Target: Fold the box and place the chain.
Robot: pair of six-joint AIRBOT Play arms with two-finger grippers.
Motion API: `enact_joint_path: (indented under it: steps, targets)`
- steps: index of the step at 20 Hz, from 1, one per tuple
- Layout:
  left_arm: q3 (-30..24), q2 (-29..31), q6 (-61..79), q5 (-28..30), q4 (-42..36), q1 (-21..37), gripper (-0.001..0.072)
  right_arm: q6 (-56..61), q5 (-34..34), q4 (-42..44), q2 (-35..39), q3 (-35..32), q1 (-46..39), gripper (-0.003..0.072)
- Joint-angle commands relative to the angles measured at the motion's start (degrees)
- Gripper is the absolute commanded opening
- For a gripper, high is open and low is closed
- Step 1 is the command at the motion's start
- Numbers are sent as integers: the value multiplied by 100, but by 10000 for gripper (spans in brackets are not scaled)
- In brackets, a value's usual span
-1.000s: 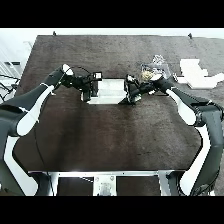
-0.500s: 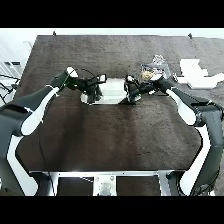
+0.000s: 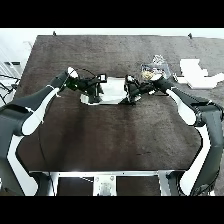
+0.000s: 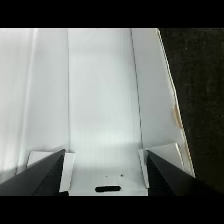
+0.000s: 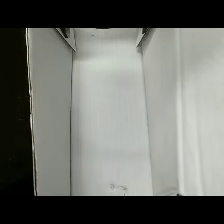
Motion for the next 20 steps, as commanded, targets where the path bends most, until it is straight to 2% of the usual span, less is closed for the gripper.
enact_joint_path:
  steps: [1,3,4,5,6,7,12,16,20]
  targets:
    - [2,-4,-46,72,-11,2,608,0,-2,4,-2,-2,-2,593]
    - [7,2,-59,55,-4,7,607,0,-2,2,-2,-2,-2,593]
    - [15,11,-59,46,24,7,538,0,-4,2,-2,-2,-2,593]
    - [13,39,-59,28,184,7,274,0,-4,4,-2,-2,-2,593]
    - [20,70,-59,-20,361,7,84,0,-4,4,-2,-2,-2,593]
    - [50,72,-70,-149,448,28,20,0,-4,2,-2,-2,-2,593]
    - [50,162,-234,-822,199,256,17,0,-4,4,-2,-2,-2,593]
    - [46,616,-442,-988,-160,614,14,0,-2,2,-2,-2,-2,593]
    - [44,1150,-1574,-1075,-184,890,13,0,-2,2,-2,-2,-2,593]
